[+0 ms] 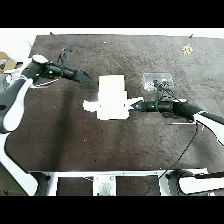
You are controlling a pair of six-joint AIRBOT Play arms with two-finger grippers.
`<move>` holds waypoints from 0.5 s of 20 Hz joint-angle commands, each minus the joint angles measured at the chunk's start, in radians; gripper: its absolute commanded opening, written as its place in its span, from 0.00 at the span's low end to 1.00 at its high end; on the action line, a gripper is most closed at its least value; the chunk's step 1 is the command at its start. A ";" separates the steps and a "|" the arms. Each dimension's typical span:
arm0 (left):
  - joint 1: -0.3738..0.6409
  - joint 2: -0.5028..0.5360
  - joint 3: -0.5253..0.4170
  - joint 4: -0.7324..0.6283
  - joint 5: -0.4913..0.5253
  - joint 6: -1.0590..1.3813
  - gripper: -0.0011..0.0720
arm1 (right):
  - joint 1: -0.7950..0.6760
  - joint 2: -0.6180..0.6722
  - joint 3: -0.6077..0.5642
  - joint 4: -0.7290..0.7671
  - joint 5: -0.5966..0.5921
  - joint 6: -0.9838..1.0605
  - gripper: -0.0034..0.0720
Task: Fold the box and place the chain.
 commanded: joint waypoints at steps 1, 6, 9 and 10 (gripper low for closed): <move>-0.042 -0.128 0.146 0.039 -0.033 -0.048 0.77 | 0.001 -0.001 -0.012 0.002 -0.012 -0.018 0.05; -0.087 -0.237 0.257 0.019 -0.119 -0.107 0.77 | 0.001 0.000 -0.011 0.004 -0.013 -0.046 0.05; -0.116 -0.258 0.273 0.022 -0.168 -0.121 0.77 | 0.001 0.000 -0.011 0.004 -0.013 -0.050 0.05; -0.121 -0.264 0.273 0.022 -0.175 -0.134 0.77 | 0.001 0.000 -0.011 0.004 -0.013 -0.050 0.05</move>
